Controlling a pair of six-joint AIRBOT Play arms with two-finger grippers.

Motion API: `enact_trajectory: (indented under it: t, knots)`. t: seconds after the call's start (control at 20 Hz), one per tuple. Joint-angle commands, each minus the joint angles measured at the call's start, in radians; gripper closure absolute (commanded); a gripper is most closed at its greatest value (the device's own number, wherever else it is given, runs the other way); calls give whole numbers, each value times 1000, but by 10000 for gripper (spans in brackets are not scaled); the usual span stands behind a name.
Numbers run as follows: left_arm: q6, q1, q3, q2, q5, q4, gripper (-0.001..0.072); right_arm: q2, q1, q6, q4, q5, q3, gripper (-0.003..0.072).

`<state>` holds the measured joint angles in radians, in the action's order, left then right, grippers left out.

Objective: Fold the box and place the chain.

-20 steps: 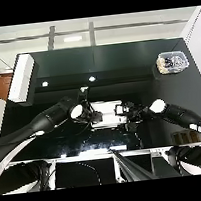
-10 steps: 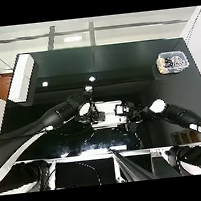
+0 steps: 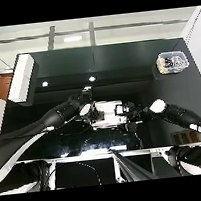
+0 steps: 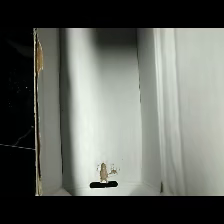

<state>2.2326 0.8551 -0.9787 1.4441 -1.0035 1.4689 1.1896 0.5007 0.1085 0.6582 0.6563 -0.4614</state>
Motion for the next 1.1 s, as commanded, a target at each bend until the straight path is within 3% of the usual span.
enact_trajectory:
  t: [0.0,0.05,0.15,0.2,0.7,0.85,1.0,1.05]
  knots:
    - [0,3,0,2,2,-3,677,0,0,0,0,0,0,249]
    - [0,3,0,2,-1,-4,625,0,0,0,0,0,0,249]
    - [2,2,0,2,-10,-4,321,0,0,0,0,1,0,249]
    - [3,2,0,2,-16,-3,278,0,0,0,0,1,0,249]
    - [27,3,-15,2,-32,49,314,0,0,0,0,1,0,249]
    - [43,19,-19,2,-57,100,433,0,0,0,0,1,0,249]
    - [79,40,-19,4,-43,122,434,0,0,0,0,1,0,249]
    - [79,40,-19,5,-46,124,509,0,0,0,0,1,0,250]
